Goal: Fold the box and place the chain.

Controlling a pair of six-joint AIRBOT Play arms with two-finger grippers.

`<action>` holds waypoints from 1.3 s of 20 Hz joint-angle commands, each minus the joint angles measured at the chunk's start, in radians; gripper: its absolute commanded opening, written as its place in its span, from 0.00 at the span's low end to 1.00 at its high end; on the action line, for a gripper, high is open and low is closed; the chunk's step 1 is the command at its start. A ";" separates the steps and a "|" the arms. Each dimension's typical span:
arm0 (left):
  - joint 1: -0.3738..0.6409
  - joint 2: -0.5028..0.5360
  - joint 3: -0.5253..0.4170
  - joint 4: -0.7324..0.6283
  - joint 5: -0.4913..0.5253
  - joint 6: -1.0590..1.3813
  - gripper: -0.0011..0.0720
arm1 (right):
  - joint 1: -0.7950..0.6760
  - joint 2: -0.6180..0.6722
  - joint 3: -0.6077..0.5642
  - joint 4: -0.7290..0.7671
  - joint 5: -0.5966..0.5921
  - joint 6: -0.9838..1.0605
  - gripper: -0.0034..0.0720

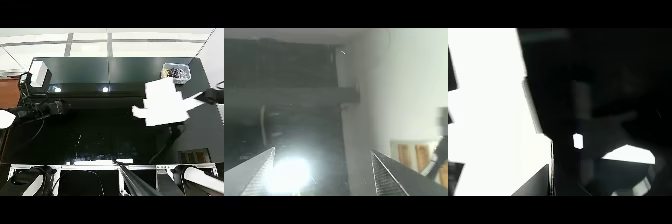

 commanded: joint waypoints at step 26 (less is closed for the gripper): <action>-0.118 -1.143 0.660 -0.565 -0.800 0.590 0.68 | 0.872 0.364 -0.700 0.457 -0.776 0.097 0.06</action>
